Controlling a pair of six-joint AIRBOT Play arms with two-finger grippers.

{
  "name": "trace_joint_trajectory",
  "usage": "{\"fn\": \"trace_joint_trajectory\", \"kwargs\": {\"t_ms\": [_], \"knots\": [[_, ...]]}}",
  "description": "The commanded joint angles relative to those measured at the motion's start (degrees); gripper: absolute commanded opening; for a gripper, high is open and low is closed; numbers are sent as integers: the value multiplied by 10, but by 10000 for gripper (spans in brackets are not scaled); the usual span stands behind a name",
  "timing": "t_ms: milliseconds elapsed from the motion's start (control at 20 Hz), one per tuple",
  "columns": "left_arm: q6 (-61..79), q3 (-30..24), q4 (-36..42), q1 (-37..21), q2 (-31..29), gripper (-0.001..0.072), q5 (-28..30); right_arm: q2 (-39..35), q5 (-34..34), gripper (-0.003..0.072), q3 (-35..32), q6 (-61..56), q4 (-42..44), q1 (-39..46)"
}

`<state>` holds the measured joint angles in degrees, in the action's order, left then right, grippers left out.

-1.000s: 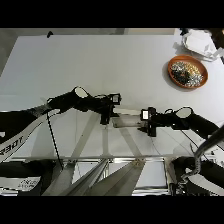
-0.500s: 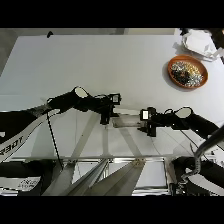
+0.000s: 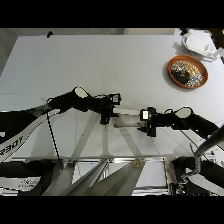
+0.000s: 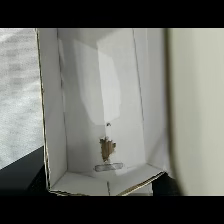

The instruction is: Fold the box and place the chain.

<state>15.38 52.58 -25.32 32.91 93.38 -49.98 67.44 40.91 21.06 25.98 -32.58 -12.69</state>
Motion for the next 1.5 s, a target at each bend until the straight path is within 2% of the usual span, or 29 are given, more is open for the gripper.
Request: {"fn": "trace_joint_trajectory", "kwargs": {"t_ms": [0, 450, 500, 550, 700, 900, 1000, 1150, 1200, 1250, 1300, 1350, 1400, 1450], "knots": [[0, 0, 0, 0, 0, 11, 0, 0, 0, 316, 0, 0, 0, 0], [-3, 0, 0, 0, -1, 14, -4, 0, 0, 316, 0, 0, 0, 0], [-3, 0, -1, -1, -3, 59, -6, 0, 0, 316, 0, 0, 0, 0], [-3, 0, -1, -2, -7, 162, -7, 0, 0, 316, 0, 0, 0, 0], [-4, 0, -4, -13, -33, 376, -19, 0, 1, 316, 0, 0, 0, 0], [-6, 0, -32, -54, -84, 395, -62, 0, 1, 316, 0, 0, 0, 0], [-39, 0, -58, -82, -106, 444, -86, 0, 1, 316, 0, 0, 0, 0], [-94, 0, -92, -120, -137, 452, -134, 0, 1, 316, 0, 0, 0, 0], [-97, 0, -95, -130, -148, 446, -153, 0, 0, 316, 0, 0, 0, 0], [-100, 0, -96, -137, -156, 348, -162, 0, 1, 316, 0, 0, 0, 0], [-110, 0, -98, -140, -164, 185, -166, 0, 0, 316, 0, 0, 0, 0], [-115, 0, -100, -141, -169, 56, -172, 0, 0, 316, 0, 0, 0, 0], [-115, 0, -99, -138, -171, 4, -184, 0, 1, 316, 0, 0, 0, 0], [-121, 0, -99, -133, -171, 3, -200, 0, 0, 316, 0, 0, 0, 0]]}}
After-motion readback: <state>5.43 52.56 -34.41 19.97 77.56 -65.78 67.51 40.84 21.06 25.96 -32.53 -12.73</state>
